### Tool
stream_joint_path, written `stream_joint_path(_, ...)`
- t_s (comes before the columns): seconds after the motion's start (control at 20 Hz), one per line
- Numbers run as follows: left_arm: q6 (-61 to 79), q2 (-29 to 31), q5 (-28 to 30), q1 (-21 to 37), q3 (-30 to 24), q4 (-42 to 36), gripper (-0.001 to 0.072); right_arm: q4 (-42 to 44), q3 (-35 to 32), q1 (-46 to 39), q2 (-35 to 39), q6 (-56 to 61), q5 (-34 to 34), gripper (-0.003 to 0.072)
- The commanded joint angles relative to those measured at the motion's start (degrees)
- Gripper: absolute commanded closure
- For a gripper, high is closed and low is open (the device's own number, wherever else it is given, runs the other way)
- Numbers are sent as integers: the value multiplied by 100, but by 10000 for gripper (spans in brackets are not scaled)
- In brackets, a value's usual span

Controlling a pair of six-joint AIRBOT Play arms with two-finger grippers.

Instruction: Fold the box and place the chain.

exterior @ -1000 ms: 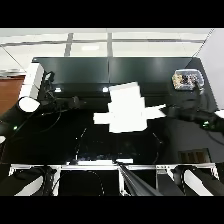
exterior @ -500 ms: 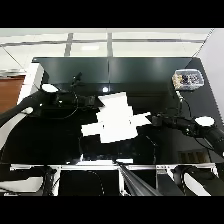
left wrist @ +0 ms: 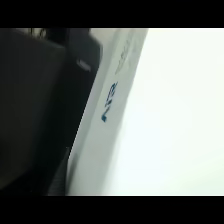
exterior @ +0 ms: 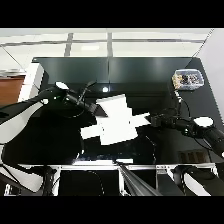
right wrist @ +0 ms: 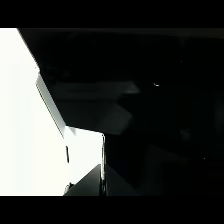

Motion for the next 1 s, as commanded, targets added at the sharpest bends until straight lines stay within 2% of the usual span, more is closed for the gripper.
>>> stream_joint_path(0.0,225,-74,-109,-96,275,437,358,0,-2,7,2,4,-4,669)
stream_joint_path(0.2,372,-76,-125,-203,297,780,372,-4,-2,7,2,4,-4,669)
stream_joint_path(0.3,367,-74,-155,-199,297,955,615,-11,-2,7,2,4,-4,669)
stream_joint_path(0.35,374,-74,-157,-197,297,955,681,-13,-2,4,2,4,-4,668)
stream_joint_path(0.4,372,-74,-149,-195,299,953,682,-15,-2,4,2,4,-4,664)
stream_joint_path(0.45,372,-72,-144,-197,299,953,682,-15,0,4,2,0,-11,477)
stream_joint_path(0.5,365,-61,-164,-197,299,953,683,-35,15,-2,2,2,-11,165)
stream_joint_path(0.55,354,-35,-205,-195,302,962,683,-214,107,-42,4,-2,81,12)
stream_joint_path(0.75,175,369,-330,-267,269,1143,686,-2107,1250,-225,4,-2,1283,12)
stream_joint_path(0.8,315,584,-208,-358,181,1091,686,-2439,1534,-214,4,-22,1600,12)
stream_joint_path(0.85,494,890,111,-494,7,1005,687,-2656,1762,-205,7,-184,1871,13)
stream_joint_path(0.95,800,1526,1220,-800,-457,973,686,-2708,1884,-201,4,-551,2009,13)
